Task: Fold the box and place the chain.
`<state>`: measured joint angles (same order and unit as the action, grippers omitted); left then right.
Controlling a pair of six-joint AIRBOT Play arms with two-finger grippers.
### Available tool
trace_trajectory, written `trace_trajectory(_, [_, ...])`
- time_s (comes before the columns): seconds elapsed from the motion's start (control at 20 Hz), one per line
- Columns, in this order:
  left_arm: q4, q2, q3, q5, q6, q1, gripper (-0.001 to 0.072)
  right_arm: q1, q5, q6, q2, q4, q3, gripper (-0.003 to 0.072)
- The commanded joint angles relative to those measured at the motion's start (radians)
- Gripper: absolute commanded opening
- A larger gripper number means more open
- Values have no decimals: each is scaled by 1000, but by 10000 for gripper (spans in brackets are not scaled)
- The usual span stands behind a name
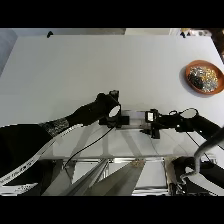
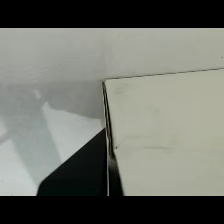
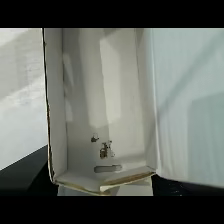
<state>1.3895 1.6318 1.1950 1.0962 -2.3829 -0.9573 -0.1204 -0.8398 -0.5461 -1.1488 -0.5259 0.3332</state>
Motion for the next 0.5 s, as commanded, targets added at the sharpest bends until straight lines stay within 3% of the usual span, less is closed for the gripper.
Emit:
trace_trajectory(0.0, [6, 6, 0, 4, 4, -2, 3, 0, 6, -2, 0, -4, 0, 406])
trace_trajectory(0.15, [6, 5, 0, 4, 4, -2, 5, 0, 6, -2, 0, -3, 0, 406])
trace_trajectory(0.2, [6, 3, 0, 4, 5, -2, 36, 0, 6, -2, 0, -4, 0, 406])
trace_trajectory(0.4, [3, -35, 0, 20, 86, 13, 285, 0, 6, -2, 0, -3, 0, 406])
trace_trajectory(0.45, [3, -55, 0, 23, 115, 22, 294, 0, 6, -2, 0, -4, 0, 406])
